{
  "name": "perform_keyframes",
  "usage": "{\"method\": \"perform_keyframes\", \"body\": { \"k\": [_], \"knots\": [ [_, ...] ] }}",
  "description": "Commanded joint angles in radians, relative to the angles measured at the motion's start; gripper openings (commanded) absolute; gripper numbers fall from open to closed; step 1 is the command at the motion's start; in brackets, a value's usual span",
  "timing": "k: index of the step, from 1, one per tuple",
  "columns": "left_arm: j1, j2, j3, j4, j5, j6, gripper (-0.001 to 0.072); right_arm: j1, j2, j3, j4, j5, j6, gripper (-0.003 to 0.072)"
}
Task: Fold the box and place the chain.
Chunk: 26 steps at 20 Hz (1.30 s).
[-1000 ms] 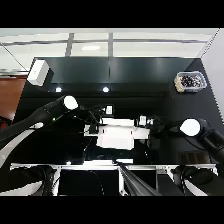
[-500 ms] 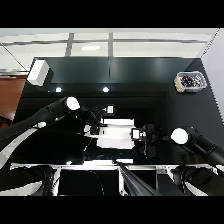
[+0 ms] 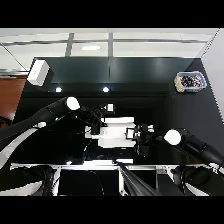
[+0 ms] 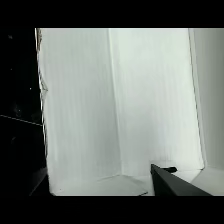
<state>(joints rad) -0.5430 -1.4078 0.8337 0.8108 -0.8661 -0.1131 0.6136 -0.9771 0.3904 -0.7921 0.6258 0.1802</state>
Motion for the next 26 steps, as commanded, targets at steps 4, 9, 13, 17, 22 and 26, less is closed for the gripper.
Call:
{"method": "perform_keyframes", "body": {
  "k": [4,9,13,17,22,26],
  "knots": [
    [-0.001,-0.001,0.001,0.0,-0.002,-0.007,0.0025,0.001,0.005,0.038,-0.052,-0.043,-0.003,0.0691],
    [-0.001,-0.001,0.001,0.0,-0.002,-0.006,0.0025,-0.069,0.006,0.107,-0.04,0.002,-0.003,0.0691],
    [-0.001,-0.001,0.001,0.0,-0.001,-0.006,0.0025,-0.131,0.006,0.131,-0.002,0.0,-0.008,0.0691],
    [-0.001,-0.001,0.001,0.0,-0.001,0.005,0.0025,-0.142,0.005,0.131,0.013,-0.002,-0.037,0.0691],
    [-0.001,-0.001,0.001,0.0,-0.001,0.006,0.0026,-0.142,0.005,0.131,0.016,0.004,-0.039,0.0691],
    [-0.001,-0.001,0.001,0.0,0.002,0.017,0.0026,-0.141,0.002,0.115,0.102,0.111,-0.081,0.0691]
  ]
}}
